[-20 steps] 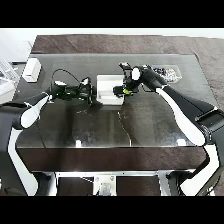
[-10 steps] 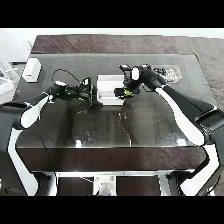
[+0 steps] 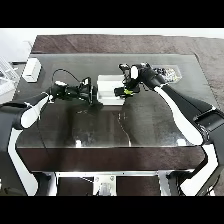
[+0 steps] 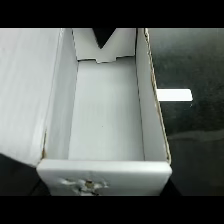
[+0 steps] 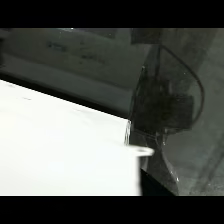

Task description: Fold the box and place the chain.

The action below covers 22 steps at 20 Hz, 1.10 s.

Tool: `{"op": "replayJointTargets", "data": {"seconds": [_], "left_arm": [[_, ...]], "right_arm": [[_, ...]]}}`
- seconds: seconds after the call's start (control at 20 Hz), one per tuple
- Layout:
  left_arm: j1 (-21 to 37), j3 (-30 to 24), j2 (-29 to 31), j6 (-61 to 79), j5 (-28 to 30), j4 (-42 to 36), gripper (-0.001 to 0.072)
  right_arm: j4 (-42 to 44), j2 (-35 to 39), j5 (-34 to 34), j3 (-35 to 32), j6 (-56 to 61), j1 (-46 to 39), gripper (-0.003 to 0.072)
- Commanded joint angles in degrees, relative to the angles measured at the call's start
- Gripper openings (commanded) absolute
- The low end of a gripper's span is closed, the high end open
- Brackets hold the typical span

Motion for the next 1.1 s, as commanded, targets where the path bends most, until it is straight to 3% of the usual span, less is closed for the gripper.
{"op": "replayJointTargets", "data": {"seconds": [0.0, 0.1, 0.45, 0.5, 0.6, 0.65, 1.05], "left_arm": [[0.07, 0.0, 0.0, 0.13, 0.31, -0.02, 0.0231], [0.07, 0.0, 0.0, 0.13, 0.33, -0.02, 0.0231], [0.07, 0.0, 0.0, 0.13, 0.39, -0.02, 0.0231], [0.07, 0.02, 0.0, 0.13, 0.42, -0.02, 0.0231], [0.07, 0.02, 0.0, 0.13, 0.42, 0.0, 0.0231], [0.07, 0.0, 0.0, 0.13, 0.39, 0.0, 0.0231], [0.07, 0.02, 0.0, 0.11, 0.39, -0.02, 0.0231]], "right_arm": [[-1.49, -2.03, 5.55, 2.1, -0.15, 1.07, 0.0063], [-3.23, -3.17, 7.54, 3.26, -0.13, 1.77, 0.0024], [-4.98, -3.19, 7.52, 6.12, 1.42, 2.27, 0.0022], [-4.98, -3.19, 7.52, 6.32, 1.42, 2.27, 0.0072], [-4.96, -3.15, 7.54, 6.45, 1.4, 2.23, 0.0494], [-4.96, -3.13, 7.56, 6.51, 1.4, 2.23, 0.0521], [-5.01, -1.46, 7.48, 7.19, 1.88, 1.01, 0.0509]]}}
